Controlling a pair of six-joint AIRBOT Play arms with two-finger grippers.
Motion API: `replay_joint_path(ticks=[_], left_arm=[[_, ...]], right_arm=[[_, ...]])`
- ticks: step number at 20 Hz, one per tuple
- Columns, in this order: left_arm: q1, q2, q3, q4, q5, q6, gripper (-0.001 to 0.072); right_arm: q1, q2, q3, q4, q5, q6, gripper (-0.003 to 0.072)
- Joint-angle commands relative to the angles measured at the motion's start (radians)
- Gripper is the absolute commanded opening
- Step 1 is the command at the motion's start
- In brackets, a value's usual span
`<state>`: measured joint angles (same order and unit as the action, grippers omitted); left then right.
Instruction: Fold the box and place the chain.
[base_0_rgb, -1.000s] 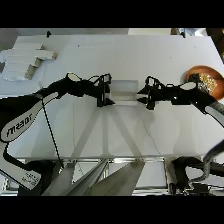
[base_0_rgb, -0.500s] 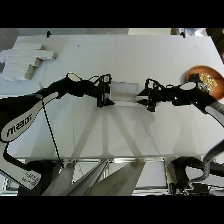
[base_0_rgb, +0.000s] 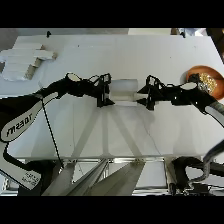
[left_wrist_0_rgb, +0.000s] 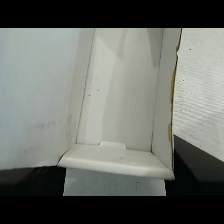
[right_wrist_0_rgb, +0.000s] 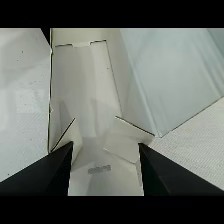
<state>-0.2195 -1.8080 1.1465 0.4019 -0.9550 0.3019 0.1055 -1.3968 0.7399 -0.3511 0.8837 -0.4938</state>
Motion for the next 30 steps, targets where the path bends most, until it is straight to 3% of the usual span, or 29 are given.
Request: replay_joint_path(ticks=[1,3,4,7,8,10,13,21,30], left_arm=[[0.000,-0.001,0.000,0.003,0.001,0.004,0.0277],[0.000,-0.001,0.000,0.002,0.001,0.004,0.0277],[0.000,-0.001,0.000,0.002,0.001,0.004,0.0277],[0.000,-0.001,0.000,0.002,0.001,0.004,0.0277],[0.000,-0.001,0.000,0.002,0.001,0.004,0.0277],[0.000,-0.001,0.000,0.002,0.001,0.004,0.0277],[0.000,-0.001,0.000,0.002,0.001,0.004,0.0277],[0.000,-0.001,0.000,0.002,0.001,0.004,0.0277],[0.000,-0.001,0.000,0.002,0.001,0.004,0.0277]], right_arm=[[0.000,0.000,0.001,0.008,-0.012,0.000,0.0475],[0.000,0.000,0.001,0.008,-0.013,0.000,0.0502],[0.000,0.000,0.001,0.008,-0.012,0.000,0.0571],[0.000,0.000,0.001,0.008,-0.013,0.000,0.0584],[0.000,0.000,0.001,0.007,-0.013,0.000,0.0566],[0.000,0.000,0.001,-0.006,-0.012,0.000,0.0457],[0.000,0.000,0.001,-0.092,-0.011,0.000,0.0183],[0.000,0.001,0.001,-0.355,-0.012,0.200,0.0156],[-0.167,0.119,0.001,-0.371,-0.003,0.258,0.0154]])
